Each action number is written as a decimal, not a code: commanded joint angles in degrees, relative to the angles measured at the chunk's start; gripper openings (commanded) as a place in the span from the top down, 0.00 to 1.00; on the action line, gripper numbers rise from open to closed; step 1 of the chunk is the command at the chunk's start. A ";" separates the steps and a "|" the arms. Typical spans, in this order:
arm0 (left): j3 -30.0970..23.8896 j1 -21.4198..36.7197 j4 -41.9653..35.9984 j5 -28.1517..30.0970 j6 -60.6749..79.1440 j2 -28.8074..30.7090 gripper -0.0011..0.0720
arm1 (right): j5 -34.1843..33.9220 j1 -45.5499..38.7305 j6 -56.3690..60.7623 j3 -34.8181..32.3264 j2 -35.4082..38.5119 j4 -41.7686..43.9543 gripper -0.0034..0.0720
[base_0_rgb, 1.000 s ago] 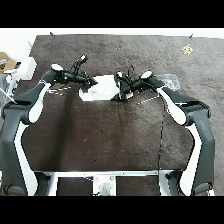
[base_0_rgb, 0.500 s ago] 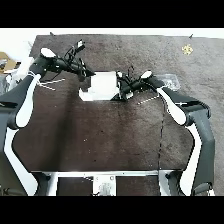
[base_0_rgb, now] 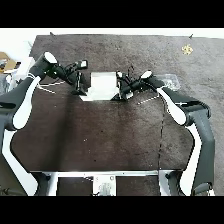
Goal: Fold the box and place the chain.
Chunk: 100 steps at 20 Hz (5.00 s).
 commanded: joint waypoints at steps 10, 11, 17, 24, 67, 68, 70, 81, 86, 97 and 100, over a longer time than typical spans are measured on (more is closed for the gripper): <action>-5.33 -4.24 5.22 11.17 -0.76 -0.02 0.02 | 0.02 0.02 0.04 0.00 -0.02 0.02 0.35; -5.33 -4.24 5.22 11.13 -1.36 -0.02 0.02 | 0.02 0.02 0.04 0.00 -0.02 0.04 0.35; -5.33 -4.24 5.07 10.99 -6.29 -0.02 0.38 | 0.02 0.02 0.04 0.00 -0.02 0.04 0.35; -5.33 -4.24 2.84 10.47 -6.29 -0.02 0.39 | 0.02 0.02 0.04 0.00 -0.02 0.02 0.35; 2.80 0.50 -8.09 -0.22 -19.17 -0.13 0.97 | 0.00 0.02 0.04 0.00 -0.02 0.02 0.35; 3.48 0.76 -8.24 1.90 -22.12 1.38 0.98 | 0.04 0.02 0.04 0.00 -0.02 0.04 0.35; 3.48 1.79 -7.58 10.08 -31.08 5.53 0.98 | 0.02 0.02 0.04 0.00 -0.02 0.02 0.35; -11.39 10.32 -5.33 9.75 -62.31 8.96 0.97 | 0.07 0.02 0.04 0.00 -0.02 0.02 0.35; -20.63 10.03 -6.82 11.85 -66.90 8.96 0.97 | 0.04 0.04 0.04 0.00 -0.02 0.02 0.35; -23.23 10.03 -11.23 12.61 -63.47 6.88 0.97 | 0.04 0.04 0.04 0.00 -0.02 0.02 0.35; -23.23 10.01 -12.33 12.13 -63.19 6.08 0.97 | 0.04 0.02 0.04 0.00 -0.02 0.02 0.35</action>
